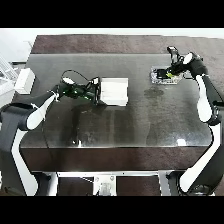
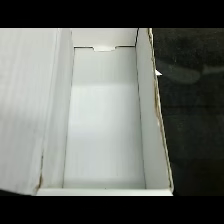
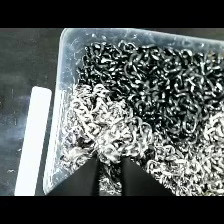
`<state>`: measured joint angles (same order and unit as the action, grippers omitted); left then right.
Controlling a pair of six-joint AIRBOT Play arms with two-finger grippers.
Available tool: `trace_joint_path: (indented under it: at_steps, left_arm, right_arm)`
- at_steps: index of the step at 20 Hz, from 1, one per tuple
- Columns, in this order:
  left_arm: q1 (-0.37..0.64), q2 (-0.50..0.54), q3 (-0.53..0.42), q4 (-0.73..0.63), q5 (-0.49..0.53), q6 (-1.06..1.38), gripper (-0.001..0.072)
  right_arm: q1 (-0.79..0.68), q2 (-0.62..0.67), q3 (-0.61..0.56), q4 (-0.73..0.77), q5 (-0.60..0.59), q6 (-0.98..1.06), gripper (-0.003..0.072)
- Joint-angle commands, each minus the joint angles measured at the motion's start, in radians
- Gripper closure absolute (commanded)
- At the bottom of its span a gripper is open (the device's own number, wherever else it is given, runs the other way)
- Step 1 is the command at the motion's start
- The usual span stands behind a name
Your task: Fold the box and place the chain.
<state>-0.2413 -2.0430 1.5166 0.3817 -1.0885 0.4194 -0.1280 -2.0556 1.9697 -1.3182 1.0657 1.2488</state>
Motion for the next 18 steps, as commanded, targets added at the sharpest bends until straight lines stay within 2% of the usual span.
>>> trace_joint_path:
  at_steps: [1, 6, 11, 14, 18]
  left_arm:
    - [0.001, 0.001, 0.000, 0.000, 0.000, 0.000, 0.0238]
    - [0.001, 0.001, 0.000, 0.000, 0.006, 0.000, 0.0238]
    - [0.001, 0.001, 0.000, 0.000, 0.006, 0.000, 0.0238]
    - [0.001, 0.001, 0.000, 0.000, 0.006, 0.000, 0.0238]
    - [0.001, 0.001, 0.000, 0.000, 0.007, 0.000, 0.0238]
  right_arm:
    - [0.016, -0.004, 0.049, -0.039, 0.023, -0.003, 0.0674]
    - [0.023, 0.062, 0.084, -0.055, 0.041, 0.007, 0.0676]
    - [0.023, 0.158, 0.084, -0.055, 0.152, 0.012, 0.0676]
    - [0.031, 0.244, 0.083, -0.055, 0.198, 0.029, 0.0677]
    - [0.080, 0.395, 0.083, -0.055, 0.203, 0.029, 0.0677]
